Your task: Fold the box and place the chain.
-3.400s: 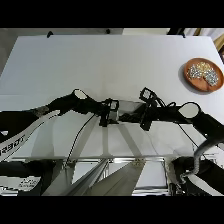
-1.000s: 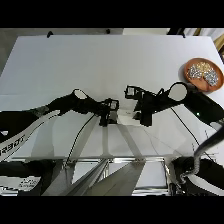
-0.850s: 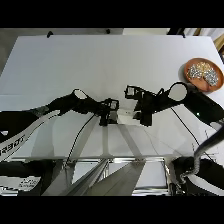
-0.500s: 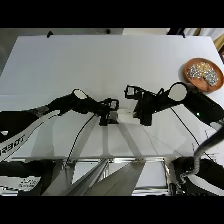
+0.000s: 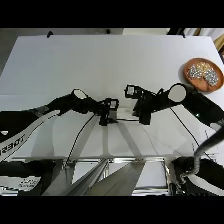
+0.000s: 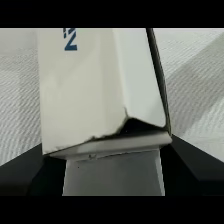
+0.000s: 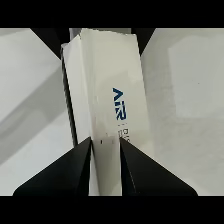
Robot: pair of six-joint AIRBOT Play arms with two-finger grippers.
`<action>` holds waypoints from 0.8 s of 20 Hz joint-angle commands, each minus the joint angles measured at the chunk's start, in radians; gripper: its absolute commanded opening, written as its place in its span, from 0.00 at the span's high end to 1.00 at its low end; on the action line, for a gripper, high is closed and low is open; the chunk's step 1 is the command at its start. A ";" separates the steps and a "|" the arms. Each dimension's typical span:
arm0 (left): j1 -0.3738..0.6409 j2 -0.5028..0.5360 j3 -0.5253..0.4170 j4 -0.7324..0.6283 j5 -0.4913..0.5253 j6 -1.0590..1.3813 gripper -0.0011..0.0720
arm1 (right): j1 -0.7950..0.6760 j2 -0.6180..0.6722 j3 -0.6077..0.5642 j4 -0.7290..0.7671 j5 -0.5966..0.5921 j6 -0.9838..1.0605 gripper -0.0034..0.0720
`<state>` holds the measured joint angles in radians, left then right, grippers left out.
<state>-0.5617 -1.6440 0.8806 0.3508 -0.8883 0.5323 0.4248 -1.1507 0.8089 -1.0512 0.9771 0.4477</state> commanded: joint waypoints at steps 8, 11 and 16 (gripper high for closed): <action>-0.001 0.001 0.001 0.001 -0.006 0.002 0.79 | 0.000 0.000 -0.042 0.007 -0.013 0.000 0.52; -0.001 0.001 0.001 0.001 -0.006 0.002 0.79 | 0.000 0.001 -0.042 0.019 -0.002 0.000 0.42; -0.001 0.001 0.001 0.001 -0.006 0.002 0.79 | -0.001 0.001 -0.042 0.066 0.003 0.000 0.42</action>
